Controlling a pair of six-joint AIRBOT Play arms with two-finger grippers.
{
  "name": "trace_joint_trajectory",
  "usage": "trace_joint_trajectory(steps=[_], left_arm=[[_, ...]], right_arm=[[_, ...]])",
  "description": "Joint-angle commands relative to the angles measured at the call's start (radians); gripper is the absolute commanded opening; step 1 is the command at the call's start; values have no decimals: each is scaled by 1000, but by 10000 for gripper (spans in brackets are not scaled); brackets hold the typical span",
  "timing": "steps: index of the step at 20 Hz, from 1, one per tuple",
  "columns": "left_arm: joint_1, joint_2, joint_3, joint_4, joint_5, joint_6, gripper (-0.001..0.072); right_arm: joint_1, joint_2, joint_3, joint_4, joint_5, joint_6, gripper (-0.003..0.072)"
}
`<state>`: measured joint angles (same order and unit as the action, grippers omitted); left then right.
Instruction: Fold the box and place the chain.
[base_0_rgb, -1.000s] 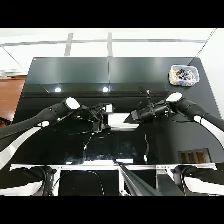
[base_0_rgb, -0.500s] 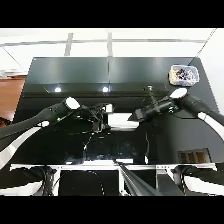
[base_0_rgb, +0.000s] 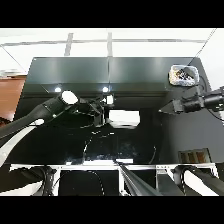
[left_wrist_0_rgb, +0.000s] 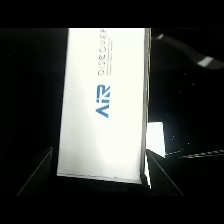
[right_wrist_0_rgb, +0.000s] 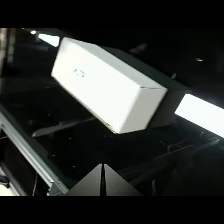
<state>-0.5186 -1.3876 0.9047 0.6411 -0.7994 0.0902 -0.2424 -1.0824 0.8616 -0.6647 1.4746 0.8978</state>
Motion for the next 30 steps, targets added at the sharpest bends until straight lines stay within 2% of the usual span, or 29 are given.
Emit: trace_joint_trajectory(steps=[1,4,7,11,18,25,30], left_arm=[[-16,49,60,-17,-34,-49,717],[-79,1,109,-143,27,-50,711],[-134,-106,174,-143,30,-85,710],[-141,-196,214,-143,35,-189,697],[-140,-201,217,-21,2,-245,698],[-140,-201,220,-20,-51,-251,697],[-144,-201,220,-13,-49,-251,697]], right_arm=[[-63,38,1,-24,-10,11,12],[-63,38,1,-20,-44,11,12],[-63,38,1,-21,-54,11,12],[-63,38,1,-21,-54,11,12],[-63,38,1,-20,-65,11,11],[-63,38,1,-20,-66,11,12],[-63,38,1,-21,-69,11,12]])
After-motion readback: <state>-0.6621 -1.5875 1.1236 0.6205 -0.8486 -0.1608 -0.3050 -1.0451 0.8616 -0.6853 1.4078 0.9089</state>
